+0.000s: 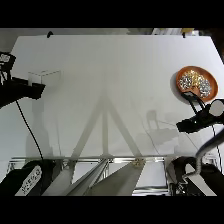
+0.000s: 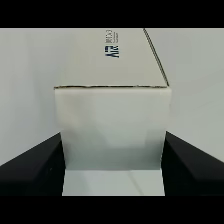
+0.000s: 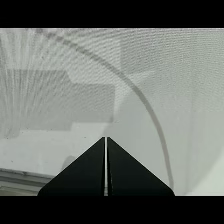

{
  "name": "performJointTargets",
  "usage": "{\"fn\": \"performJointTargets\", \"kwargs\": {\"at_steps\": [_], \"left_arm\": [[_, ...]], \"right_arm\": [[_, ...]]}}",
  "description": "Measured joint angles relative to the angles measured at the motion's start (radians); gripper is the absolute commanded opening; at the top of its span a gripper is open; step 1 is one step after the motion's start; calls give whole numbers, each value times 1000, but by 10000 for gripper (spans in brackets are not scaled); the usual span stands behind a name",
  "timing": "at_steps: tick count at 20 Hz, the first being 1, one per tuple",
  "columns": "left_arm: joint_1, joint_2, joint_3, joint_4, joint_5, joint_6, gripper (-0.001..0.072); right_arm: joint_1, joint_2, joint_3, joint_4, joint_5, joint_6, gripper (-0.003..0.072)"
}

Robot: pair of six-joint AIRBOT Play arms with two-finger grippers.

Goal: Fold the box and place the chain.

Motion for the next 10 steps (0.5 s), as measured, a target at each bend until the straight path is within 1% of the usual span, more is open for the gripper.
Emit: {"fn": "performJointTargets", "kwargs": {"at_steps": [3,4,5,9,10], "left_arm": [[34,-62,0,31,-72,-67,260],[39,-79,0,37,-96,-84,278],[43,-94,0,44,-114,-101,279],[51,-124,-22,115,-237,-166,284],[52,-127,-32,136,-272,-178,309]], "right_arm": [[0,0,0,0,0,0,19],[0,0,0,0,0,0,19],[0,0,0,0,0,0,19],[0,0,0,0,0,0,19],[0,0,0,0,0,0,19]]}}
